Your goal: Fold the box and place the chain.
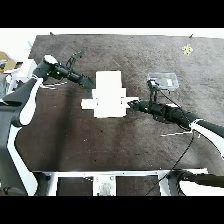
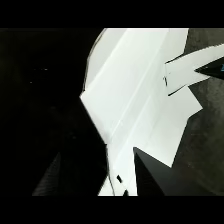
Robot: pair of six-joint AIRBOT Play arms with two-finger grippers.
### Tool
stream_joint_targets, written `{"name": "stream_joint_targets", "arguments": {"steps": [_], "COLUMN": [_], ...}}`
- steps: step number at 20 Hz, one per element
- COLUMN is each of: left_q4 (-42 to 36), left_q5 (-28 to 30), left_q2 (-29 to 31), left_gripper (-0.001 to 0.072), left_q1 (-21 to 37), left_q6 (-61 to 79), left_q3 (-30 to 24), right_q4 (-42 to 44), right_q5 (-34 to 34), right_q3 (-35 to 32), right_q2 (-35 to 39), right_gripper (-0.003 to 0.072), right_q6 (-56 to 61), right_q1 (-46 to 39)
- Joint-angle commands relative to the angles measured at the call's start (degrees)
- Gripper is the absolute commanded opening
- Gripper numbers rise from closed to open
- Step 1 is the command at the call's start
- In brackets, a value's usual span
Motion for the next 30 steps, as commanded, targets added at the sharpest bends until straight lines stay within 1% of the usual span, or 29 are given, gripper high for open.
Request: {"name": "stream_joint_targets", "arguments": {"steps": [1,5,9,13,14,15,16,17,20,21,22,23,24,26,29,30], "left_q4": [-6.21,-6.43,-7.56,-7.04,-7.04,-7.04,-7.04,-7.02,-6.88,-6.93,-7.08,-7.19,-7.19,-7.08,-6.82,-6.54], "left_q5": [-3.58,-5.55,-4.07,-5.05,-5.09,-5.09,-5.40,-5.38,-5.57,-5.68,-6.12,-6.47,-6.47,-6.43,-5.42,-4.59], "left_q2": [-3.76,-6.47,-6.51,-6.51,-6.51,-6.51,-6.51,-6.51,-6.51,-6.49,-6.43,-6.34,-6.12,-5.66,-5.66,-5.66], "left_gripper": [0.0484,0.0484,0.0483,0.0482,0.0462,0.0307,0.0080,0.0010,0.0009,0.0008,0.0009,0.0008,0.0009,0.0009,0.0009,0.0009], "left_q1": [-0.59,-3.02,-3.56,-3.56,-3.56,-3.56,-3.56,-3.56,-3.56,-3.56,-3.56,-3.56,-3.56,-3.56,-3.56,-3.56], "left_q6": [-0.37,2.21,3.43,3.37,3.39,3.39,3.63,3.85,6.62,8.11,10.43,13.22,16.39,23.17,31.28,32.96], "left_q3": [1.22,1.22,1.22,1.22,1.22,1.22,1.22,1.22,1.22,1.22,1.22,1.25,1.25,1.81,4.87,5.77], "right_q4": [0.28,0.46,0.44,0.44,0.44,0.44,0.44,0.44,0.48,1.75,2.99,3.17,3.17,3.15,3.04,2.25], "right_q5": [0.02,0.20,0.17,0.13,0.15,0.15,0.11,-0.04,-0.48,-0.46,-0.46,-0.37,-0.39,0.20,4.63,5.01], "right_q3": [-0.02,-0.02,-0.02,-0.02,-0.02,-0.02,-0.02,-0.02,-0.02,0.00,0.28,1.03,1.73,3.15,3.96,3.96], "right_q2": [-0.04,-0.02,-0.02,-0.02,-0.02,-0.02,-0.02,-0.02,-0.02,-0.02,-0.02,0.11,0.66,2.10,2.67,2.67], "right_gripper": [0.0002,0.0002,0.0002,0.0002,0.0002,0.0002,0.0002,0.0002,0.0003,0.0070,0.0344,0.0585,0.0560,0.0560,0.0559,0.0559], "right_q6": [-0.15,-0.15,-0.15,-0.13,-0.13,-0.13,-0.13,-0.13,-0.15,-0.15,-0.17,-0.15,-0.15,-0.15,-0.15,-0.20], "right_q1": [0.04,0.04,0.04,0.04,0.04,0.04,0.04,0.04,0.02,0.02,-0.07,-0.57,-1.57,-4.63,-9.07,-9.64]}}
